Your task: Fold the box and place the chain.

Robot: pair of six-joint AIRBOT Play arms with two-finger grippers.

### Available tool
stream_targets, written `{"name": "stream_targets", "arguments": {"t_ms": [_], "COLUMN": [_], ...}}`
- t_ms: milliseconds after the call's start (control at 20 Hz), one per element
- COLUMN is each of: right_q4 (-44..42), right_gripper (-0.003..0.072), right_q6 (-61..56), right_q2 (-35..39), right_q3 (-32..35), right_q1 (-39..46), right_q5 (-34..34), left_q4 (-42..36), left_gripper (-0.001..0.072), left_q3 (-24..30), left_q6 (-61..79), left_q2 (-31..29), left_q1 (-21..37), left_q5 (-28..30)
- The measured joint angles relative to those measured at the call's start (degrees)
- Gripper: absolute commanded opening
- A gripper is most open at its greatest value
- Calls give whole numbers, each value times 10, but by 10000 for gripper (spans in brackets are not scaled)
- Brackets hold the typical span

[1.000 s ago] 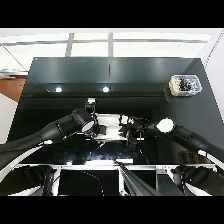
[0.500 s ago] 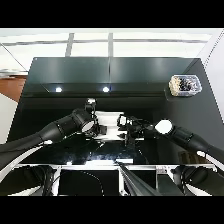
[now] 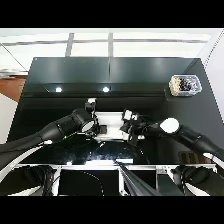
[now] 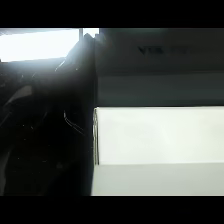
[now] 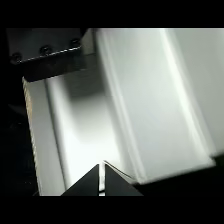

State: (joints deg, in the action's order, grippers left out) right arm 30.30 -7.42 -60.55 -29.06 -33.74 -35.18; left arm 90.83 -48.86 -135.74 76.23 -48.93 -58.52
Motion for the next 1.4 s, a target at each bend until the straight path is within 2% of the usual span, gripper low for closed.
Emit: {"name": "stream_targets", "arguments": {"t_ms": [250, 400, 550, 700, 850, 1000, 1200, 1400], "right_q4": [66, 117, 175, 191, 179, 125, 73, 32], "right_gripper": [48, 45, 43, 44, 44, 44, 45, 45], "right_q6": [-175, -364, -541, -636, -676, -662, -633, -616], "right_q2": [102, 144, 151, 126, 80, 23, -40, -68], "right_q3": [0, 2, 21, 51, 66, 71, 74, 70], "right_q1": [118, 224, 312, 353, 368, 368, 322, 259], "right_q5": [-104, -173, -220, -268, -270, -261, -242, -214], "left_q4": [-1, 0, 0, 0, 0, 0, 0, 0], "left_gripper": [28, 29, 28, 29, 28, 28, 28, 29], "left_q3": [0, 0, 0, 0, 0, 0, 0, 0], "left_q6": [2, 2, 2, 2, 2, 2, 2, 2], "left_q2": [0, 0, 0, 0, 0, 0, 0, 0], "left_q1": [0, 0, 0, 0, 0, 0, 0, 0], "left_q5": [-2, -2, -2, -2, -2, -2, -2, -2]}}
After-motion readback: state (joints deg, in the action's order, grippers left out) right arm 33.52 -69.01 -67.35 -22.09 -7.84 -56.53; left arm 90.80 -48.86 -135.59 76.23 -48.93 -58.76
